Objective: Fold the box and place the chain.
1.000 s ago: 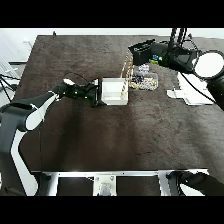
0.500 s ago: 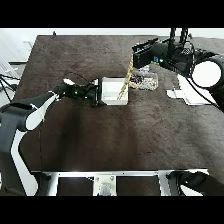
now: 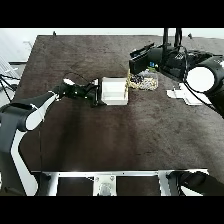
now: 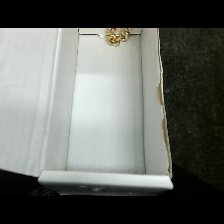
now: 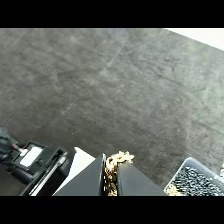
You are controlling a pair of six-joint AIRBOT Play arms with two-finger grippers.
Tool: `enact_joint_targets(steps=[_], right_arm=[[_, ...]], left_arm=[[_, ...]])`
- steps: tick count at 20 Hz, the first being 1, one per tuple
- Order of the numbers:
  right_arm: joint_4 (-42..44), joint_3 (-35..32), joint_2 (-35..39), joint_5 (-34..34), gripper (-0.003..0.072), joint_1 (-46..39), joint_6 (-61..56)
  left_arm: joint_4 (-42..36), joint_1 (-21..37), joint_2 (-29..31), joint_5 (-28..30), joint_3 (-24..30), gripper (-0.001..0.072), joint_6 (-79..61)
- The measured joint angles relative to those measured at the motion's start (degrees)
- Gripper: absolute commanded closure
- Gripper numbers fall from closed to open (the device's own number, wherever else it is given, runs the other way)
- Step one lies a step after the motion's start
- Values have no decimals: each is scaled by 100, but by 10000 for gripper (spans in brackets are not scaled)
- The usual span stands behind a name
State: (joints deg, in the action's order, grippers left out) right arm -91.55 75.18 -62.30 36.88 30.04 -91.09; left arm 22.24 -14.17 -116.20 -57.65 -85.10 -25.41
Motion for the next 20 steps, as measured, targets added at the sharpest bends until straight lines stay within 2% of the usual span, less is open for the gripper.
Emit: enact_joint_targets(steps=[7,18,19,20], right_arm=[[11,0,-356,22,681,258,-120],[260,-245,-2258,-586,678,374,-186],[280,-258,-2415,-608,620,367,-188],[295,-264,-2553,-623,448,354,-195]], left_arm=[[0,0,0,0,0,260,0],[-2,0,0,-4,0,259,2],[-2,0,0,-4,0,260,2],[-2,0,0,-2,0,260,2]])
